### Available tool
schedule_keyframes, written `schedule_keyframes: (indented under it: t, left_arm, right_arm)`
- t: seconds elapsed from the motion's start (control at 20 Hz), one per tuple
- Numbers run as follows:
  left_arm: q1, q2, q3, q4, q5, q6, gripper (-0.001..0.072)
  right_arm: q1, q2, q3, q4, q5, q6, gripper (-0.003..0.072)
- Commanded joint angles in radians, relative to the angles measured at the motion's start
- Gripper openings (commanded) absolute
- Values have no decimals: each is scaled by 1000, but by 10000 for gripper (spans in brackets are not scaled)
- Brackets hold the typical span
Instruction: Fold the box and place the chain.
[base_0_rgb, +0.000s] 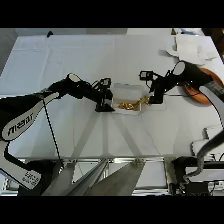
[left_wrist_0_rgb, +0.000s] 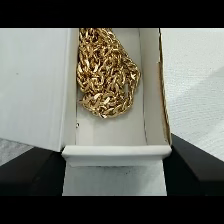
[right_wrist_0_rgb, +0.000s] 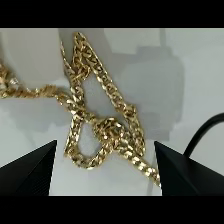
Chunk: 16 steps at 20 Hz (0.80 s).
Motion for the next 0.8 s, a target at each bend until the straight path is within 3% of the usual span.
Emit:
schedule_keyframes:
  t: [0.0,0.2,0.3,0.35,0.45,0.6,0.75]
  left_arm:
    - [0,0,0,0,0,0,141]
    - [0,0,0,0,0,0,141]
    - [0,0,0,0,0,0,141]
    - [0,0,0,0,0,0,141]
    - [0,0,0,0,0,0,141]
    - [0,0,0,0,0,0,141]
    - [0,0,0,0,0,0,141]
  right_arm:
    - [23,-24,-20,-6,-107,-14,702]
    - [27,-25,-59,-7,-119,-14,699]
    - [27,-26,-82,-10,-130,-14,649]
    - [27,-26,-95,-20,-140,-14,577]
    - [34,-25,-106,-58,-133,4,214]
    - [51,-22,-107,-97,-111,55,11]
    - [77,2,-107,-101,-109,96,10]
